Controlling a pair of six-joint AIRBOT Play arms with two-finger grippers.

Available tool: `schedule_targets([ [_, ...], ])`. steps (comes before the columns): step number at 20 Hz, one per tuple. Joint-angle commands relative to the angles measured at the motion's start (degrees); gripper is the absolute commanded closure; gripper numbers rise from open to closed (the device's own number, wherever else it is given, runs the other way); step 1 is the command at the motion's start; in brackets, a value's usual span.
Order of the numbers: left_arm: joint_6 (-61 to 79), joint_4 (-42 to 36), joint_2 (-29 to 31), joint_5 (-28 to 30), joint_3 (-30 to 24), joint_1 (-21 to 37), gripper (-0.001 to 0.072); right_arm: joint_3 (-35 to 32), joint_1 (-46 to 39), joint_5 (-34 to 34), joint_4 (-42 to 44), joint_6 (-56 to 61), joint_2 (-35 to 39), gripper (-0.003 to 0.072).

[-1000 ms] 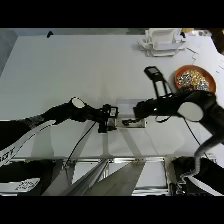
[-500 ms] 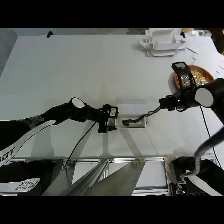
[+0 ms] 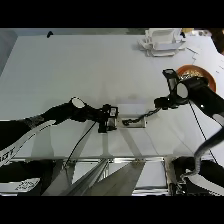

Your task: Fold the box and place the chain.

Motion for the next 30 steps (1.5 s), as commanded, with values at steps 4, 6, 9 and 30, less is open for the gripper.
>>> schedule_targets([
  [4,0.0,0.0,0.0,0.0,0.0,0.0,0.0570,0.0,-0.1,-3.7,0.0,0.1,-6.2,0.0487],
  [6,0.0,0.0,0.0,0.0,0.0,0.0,0.0570,0.0,-0.1,-4.8,0.1,0.1,-6.4,0.0490],
  [9,0.0,0.0,0.0,0.0,0.0,0.1,0.0570,0.0,-0.1,-4.9,0.2,0.1,-7.8,0.0490],
  [30,0.0,0.0,0.0,0.0,0.0,0.0,0.0570,-0.1,0.0,-1.9,1.6,-3.3,-7.8,0.0673],
])
